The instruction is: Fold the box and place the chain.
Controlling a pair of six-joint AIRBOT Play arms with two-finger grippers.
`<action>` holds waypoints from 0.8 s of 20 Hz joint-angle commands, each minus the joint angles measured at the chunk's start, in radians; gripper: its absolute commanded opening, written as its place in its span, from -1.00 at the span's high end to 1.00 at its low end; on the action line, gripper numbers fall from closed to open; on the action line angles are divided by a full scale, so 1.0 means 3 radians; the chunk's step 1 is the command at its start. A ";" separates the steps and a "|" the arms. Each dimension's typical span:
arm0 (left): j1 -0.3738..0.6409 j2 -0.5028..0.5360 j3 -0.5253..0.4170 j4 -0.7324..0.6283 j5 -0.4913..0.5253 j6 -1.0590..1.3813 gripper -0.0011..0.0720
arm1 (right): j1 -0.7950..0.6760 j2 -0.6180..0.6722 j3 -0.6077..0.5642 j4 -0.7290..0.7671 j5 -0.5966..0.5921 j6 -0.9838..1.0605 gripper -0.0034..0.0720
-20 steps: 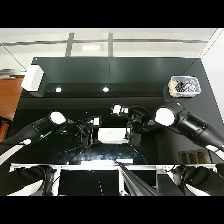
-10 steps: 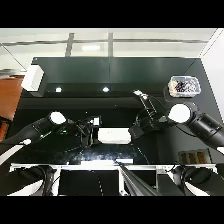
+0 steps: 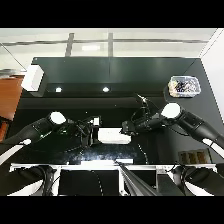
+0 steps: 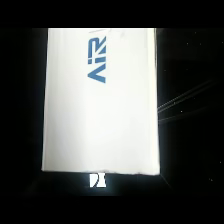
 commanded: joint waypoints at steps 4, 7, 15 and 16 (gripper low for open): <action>-0.0001 -0.0003 0.0000 0.0000 0.0001 0.0000 -0.37 | -0.0005 -0.0130 -0.0015 0.0028 0.0032 0.0011 0.86; -0.0001 -0.0003 0.0000 0.0000 0.0001 -0.0001 -0.37 | -0.0005 -0.0142 -0.0022 -0.0003 0.0015 0.0013 0.86; -0.0001 -0.0003 0.0000 0.0000 0.0001 -0.0001 -0.36 | 0.0195 -0.0290 -0.0022 -0.0066 -0.0113 0.0051 0.86; -0.0001 -0.0003 0.0000 0.0000 0.0001 -0.0001 -0.37 | 0.0217 -0.0296 -0.0022 -0.0062 -0.0144 0.0050 0.86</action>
